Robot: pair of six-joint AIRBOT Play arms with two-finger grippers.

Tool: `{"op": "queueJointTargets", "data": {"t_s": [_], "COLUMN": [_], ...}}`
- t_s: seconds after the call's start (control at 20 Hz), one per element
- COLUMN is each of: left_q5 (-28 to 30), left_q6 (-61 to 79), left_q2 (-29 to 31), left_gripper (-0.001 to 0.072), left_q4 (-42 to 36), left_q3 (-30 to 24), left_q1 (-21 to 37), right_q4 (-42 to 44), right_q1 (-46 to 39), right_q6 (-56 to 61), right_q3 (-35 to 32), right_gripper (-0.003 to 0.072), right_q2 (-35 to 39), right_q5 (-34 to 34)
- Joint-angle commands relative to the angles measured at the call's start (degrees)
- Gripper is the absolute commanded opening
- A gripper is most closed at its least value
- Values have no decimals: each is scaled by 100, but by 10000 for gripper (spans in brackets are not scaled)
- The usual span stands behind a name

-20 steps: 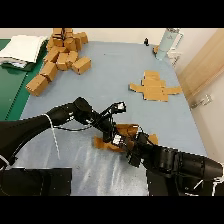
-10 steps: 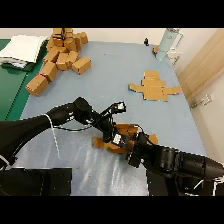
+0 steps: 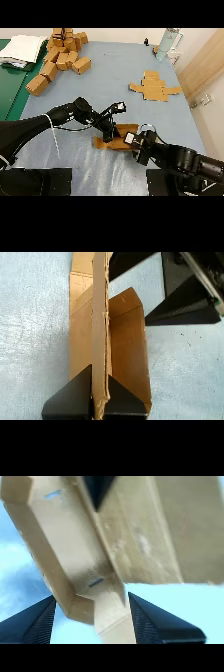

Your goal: Fold the box.

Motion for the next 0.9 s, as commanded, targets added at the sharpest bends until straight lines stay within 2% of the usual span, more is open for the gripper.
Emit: {"op": "queueJointTargets", "data": {"t_s": [0.0, 0.15, 0.25, 0.45, 0.6, 0.7, 0.85], "left_q5": [0, 0, 0, 0, 0, 0, 0], "left_q6": [2, 2, 2, 2, 2, 2, 2], "left_q2": [4, 4, 4, 4, 4, 4, 4], "left_gripper": [14, 14, 14, 14, 14, 14, 14], "left_q4": [0, 0, 0, 0, 0, 0, 0], "left_q3": [7, 7, 7, 7, 7, 7, 7], "left_q1": [0, 0, 0, 0, 0, 0, 0], "right_q4": [507, 1110, 1799, 3633, 4621, 4992, 5069], "right_q1": [-562, -1154, -1580, -2599, -3174, -3324, -3427], "right_q6": [-968, -1954, -3003, -5243, -6358, -6891, -7337], "right_q3": [-219, -227, -219, -140, -136, -133, -35], "right_gripper": [713, 713, 713, 713, 713, 713, 713], "right_q2": [439, 197, 74, -81, -407, -708, -1132], "right_q5": [297, 850, 1049, 850, 533, 361, 391]}}
